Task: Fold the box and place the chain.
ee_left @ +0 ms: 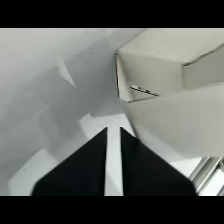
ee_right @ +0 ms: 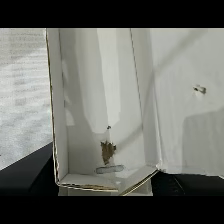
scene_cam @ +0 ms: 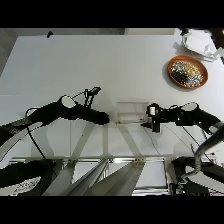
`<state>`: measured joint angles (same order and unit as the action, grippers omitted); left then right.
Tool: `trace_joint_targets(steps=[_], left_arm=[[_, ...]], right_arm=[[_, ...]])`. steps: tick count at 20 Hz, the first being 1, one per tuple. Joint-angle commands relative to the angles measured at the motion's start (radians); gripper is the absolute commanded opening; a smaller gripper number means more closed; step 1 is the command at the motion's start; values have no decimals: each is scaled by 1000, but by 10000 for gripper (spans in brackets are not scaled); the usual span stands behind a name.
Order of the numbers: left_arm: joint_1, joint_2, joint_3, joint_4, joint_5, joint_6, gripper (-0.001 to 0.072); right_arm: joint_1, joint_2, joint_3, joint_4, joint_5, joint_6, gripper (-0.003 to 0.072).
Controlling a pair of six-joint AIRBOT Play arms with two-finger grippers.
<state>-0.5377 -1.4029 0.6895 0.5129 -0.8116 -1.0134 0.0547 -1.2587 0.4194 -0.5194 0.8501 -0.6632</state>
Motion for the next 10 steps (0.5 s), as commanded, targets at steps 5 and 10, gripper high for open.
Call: trace_joint_targets(steps=[5,10], left_arm=[[-18,35,22,-13,-11,7,151],[-51,35,33,-31,27,7,152]], right_arm=[[0,0,0,0,0,0,403],[0,0,0,0,0,0,403]])
